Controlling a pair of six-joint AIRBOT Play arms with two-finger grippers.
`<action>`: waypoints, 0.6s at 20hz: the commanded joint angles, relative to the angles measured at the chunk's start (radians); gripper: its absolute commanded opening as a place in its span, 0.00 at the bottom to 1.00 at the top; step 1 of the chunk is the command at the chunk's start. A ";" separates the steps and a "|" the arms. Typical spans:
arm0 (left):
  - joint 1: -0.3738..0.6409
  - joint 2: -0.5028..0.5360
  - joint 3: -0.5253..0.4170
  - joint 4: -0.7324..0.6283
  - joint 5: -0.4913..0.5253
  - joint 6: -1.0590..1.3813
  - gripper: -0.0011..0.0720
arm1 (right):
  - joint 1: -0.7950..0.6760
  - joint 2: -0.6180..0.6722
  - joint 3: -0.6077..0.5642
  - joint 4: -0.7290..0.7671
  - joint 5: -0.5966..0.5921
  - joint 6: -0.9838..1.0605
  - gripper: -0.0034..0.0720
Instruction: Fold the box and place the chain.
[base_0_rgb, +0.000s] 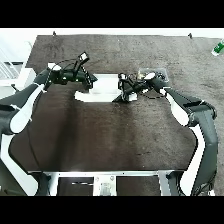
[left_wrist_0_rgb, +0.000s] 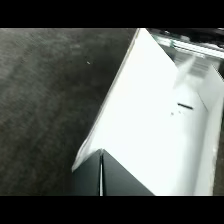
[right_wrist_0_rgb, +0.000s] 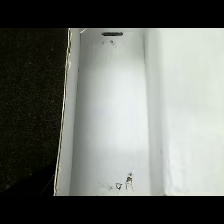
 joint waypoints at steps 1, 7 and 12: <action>0.001 -0.058 0.064 0.016 -0.024 -0.037 0.03 | 0.001 0.000 0.000 0.000 0.000 0.000 0.61; -0.002 -0.065 0.059 0.027 -0.026 -0.066 0.04 | 0.001 0.000 0.000 0.000 0.000 0.000 0.61; -0.003 -0.095 0.060 0.096 -0.031 -0.090 0.04 | 0.001 0.000 0.000 0.000 0.000 0.000 0.61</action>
